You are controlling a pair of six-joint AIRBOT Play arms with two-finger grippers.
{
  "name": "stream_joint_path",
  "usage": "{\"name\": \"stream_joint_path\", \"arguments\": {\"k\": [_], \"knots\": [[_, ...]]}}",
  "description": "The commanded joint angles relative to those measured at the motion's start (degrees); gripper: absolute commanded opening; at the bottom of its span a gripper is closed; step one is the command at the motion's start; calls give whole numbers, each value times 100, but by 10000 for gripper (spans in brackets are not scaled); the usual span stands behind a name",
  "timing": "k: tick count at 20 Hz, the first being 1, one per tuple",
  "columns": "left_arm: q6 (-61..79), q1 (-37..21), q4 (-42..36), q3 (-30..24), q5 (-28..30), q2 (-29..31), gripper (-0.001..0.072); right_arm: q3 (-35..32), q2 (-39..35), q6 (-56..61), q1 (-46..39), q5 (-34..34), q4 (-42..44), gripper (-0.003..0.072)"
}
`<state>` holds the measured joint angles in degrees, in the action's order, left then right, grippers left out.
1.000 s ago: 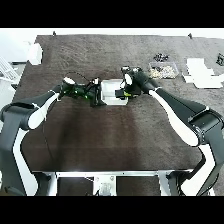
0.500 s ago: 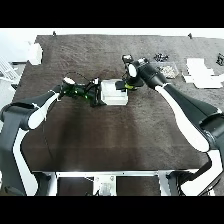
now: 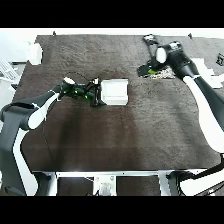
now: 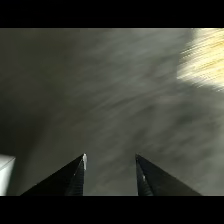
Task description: Fold the box and place the chain.
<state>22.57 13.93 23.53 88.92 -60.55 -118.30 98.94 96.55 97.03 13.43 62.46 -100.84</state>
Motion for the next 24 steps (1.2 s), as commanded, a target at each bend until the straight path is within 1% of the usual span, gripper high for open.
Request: {"name": "stream_joint_path", "arguments": {"k": [1, 2, 4, 6, 8, 10, 12, 17, 18, 21, 22, 24], "knots": [[-2, -2, 0, 0, 4, -2, 416, 11, 175, -1019, -997, -1287, 907, 384], [-2, -2, 0, 0, 4, -2, 417, 22, 262, -1460, -1241, -1464, 1386, 366], [-2, -2, 0, 0, 4, -2, 416, 181, 564, -2326, -1635, -1532, 2146, 367], [-2, -2, 0, 0, 4, -2, 416, 549, 1001, -2920, -1884, -1462, 2479, 366], [-2, -2, 0, 0, 4, -2, 416, 1064, 1491, -3211, -2031, -1309, 2743, 367], [0, -2, 0, 0, 4, -2, 417, 1558, 1910, -3425, -2068, -1023, 2826, 366], [0, -2, 0, 0, 4, -2, 416, 1794, 2170, -3504, -2072, -946, 2824, 366], [0, -2, 0, 0, 4, -2, 416, 1799, 2457, -3628, -2076, -946, 2824, 361], [0, -2, -2, 0, 2, -2, 417, 1797, 2487, -3628, -2076, -944, 2824, 334], [0, -2, 0, 0, 4, -2, 416, 1797, 2540, -3630, -2076, -940, 2824, 333], [0, -2, 0, 0, 2, -2, 416, 1797, 2559, -3674, -2076, -927, 2824, 313], [0, -2, 0, 0, 4, -2, 416, 1797, 2610, -3672, -2072, -925, 2830, 312]]}}
